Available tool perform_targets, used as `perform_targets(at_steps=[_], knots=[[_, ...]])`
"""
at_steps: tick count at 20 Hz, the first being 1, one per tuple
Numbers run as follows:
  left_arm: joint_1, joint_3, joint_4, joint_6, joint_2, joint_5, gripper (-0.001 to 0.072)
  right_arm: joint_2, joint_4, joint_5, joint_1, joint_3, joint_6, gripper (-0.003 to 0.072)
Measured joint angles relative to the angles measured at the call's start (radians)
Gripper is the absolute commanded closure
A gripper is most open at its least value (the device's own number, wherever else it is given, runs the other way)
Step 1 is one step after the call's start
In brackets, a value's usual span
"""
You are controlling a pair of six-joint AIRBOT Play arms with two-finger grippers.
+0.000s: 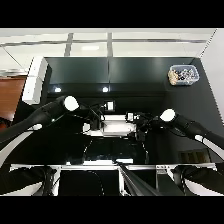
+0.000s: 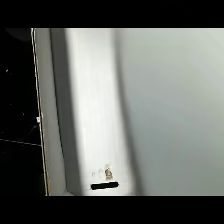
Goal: Fold the box and place the chain.
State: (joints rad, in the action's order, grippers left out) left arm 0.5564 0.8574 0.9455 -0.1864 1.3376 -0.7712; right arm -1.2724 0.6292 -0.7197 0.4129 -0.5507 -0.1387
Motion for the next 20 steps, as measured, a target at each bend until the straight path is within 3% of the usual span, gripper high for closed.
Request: perform_targets(at_steps=[2,5,9,12,14,16,20], knots=[[-0.008,0.006,0.080,-0.091,-0.045,-0.012,0.0010,0.000,0.000,0.000,0.000,0.000,0.000,0.0508],[-0.037,0.010,0.201,-0.241,-0.129,-0.109,0.0038,0.000,0.000,-0.001,0.000,0.000,0.000,0.0507],[-0.100,0.011,0.266,-0.428,-0.216,-0.338,0.0673,0.000,0.000,-0.001,0.000,0.000,0.000,0.0507],[-0.132,0.006,0.215,-0.508,-0.241,-0.498,0.0683,0.000,0.000,-0.002,0.000,0.000,0.000,0.0507],[-0.137,-0.013,0.089,-0.534,-0.249,-0.528,0.0683,0.000,0.000,-0.002,0.000,0.000,0.000,0.0507],[-0.131,-0.052,-0.081,-0.549,-0.252,-0.483,0.0683,0.000,0.000,-0.002,0.000,0.000,0.000,0.0507],[-0.095,-0.134,-0.362,-0.562,-0.238,-0.291,0.0683,0.000,0.000,-0.002,0.000,0.000,0.000,0.0507]])
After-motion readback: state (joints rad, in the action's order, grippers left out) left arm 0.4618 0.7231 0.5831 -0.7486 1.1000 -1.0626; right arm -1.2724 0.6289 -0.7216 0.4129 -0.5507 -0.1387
